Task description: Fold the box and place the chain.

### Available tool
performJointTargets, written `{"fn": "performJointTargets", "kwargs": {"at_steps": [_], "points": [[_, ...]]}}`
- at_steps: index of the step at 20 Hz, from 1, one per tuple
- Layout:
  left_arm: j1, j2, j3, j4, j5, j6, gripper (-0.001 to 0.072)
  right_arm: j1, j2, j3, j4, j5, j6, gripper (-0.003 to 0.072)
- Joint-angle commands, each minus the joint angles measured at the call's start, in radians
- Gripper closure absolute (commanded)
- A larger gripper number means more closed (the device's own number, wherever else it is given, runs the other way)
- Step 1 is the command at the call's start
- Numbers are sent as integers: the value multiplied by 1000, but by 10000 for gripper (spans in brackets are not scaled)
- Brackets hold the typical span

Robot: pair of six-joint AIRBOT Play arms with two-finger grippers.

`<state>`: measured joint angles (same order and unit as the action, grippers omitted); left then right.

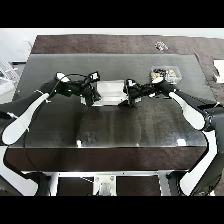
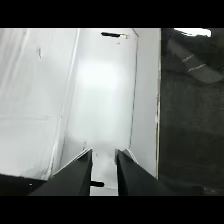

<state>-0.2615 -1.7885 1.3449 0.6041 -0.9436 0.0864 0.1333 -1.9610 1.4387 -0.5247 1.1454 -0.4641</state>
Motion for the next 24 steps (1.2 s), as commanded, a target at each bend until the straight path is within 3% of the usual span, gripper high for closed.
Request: {"fn": "performJointTargets", "kwargs": {"at_steps": [1,7,8,9,13,15,20,21,22,24], "points": [[-7,-30,1,-2,21,7,332,1,-1,0,0,0,0,109],[-7,-30,1,-67,42,54,329,1,-1,0,0,0,0,109],[-7,-30,1,-67,44,55,292,1,-1,0,0,0,0,109],[-7,-30,1,-68,45,53,188,1,-1,0,0,0,0,109],[-7,-30,1,-68,42,54,188,1,-1,0,0,0,0,109],[-7,-30,1,-68,43,53,91,1,-1,0,0,0,0,109],[-7,-30,1,-68,45,54,91,1,-1,0,0,0,0,109],[-7,-30,1,-68,47,54,100,1,-1,0,0,0,0,109],[-7,-30,1,-68,48,56,179,1,-1,0,0,0,0,109],[-7,-30,1,-66,48,71,449,1,-1,0,0,0,0,109]]}}
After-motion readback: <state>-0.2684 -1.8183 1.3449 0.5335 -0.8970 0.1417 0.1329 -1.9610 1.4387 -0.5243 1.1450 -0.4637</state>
